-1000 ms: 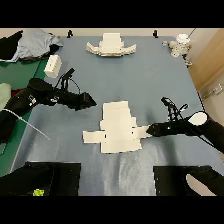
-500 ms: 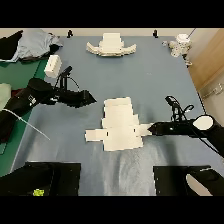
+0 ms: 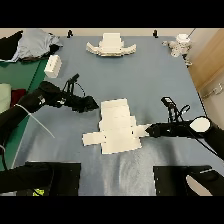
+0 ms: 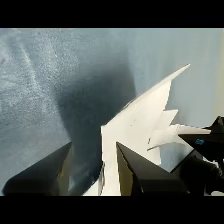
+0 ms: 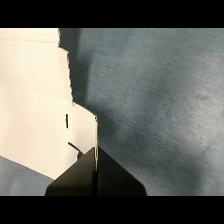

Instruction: Fold the box.

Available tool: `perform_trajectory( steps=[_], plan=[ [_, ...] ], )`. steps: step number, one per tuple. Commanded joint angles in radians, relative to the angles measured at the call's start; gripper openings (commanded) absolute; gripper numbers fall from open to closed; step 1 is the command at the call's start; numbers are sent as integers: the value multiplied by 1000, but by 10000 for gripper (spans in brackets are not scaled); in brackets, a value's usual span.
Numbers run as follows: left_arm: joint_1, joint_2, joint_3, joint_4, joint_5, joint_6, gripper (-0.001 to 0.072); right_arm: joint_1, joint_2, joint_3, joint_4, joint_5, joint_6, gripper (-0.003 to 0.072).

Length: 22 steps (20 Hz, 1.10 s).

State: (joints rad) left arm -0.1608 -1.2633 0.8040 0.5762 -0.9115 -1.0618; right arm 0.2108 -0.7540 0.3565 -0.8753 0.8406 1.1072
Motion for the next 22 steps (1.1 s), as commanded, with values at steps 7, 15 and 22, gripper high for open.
perform_trajectory(
  steps=[7,15,22],
  plan=[
    [-77,-185,1,-258,-17,236,418,37,1,0,-2,-30,3,2],
    [-76,-197,6,-308,-220,449,244,37,1,0,-4,-29,3,3],
    [-75,-198,71,-233,-259,463,203,37,-1,0,-11,-28,3,3]
  ],
)
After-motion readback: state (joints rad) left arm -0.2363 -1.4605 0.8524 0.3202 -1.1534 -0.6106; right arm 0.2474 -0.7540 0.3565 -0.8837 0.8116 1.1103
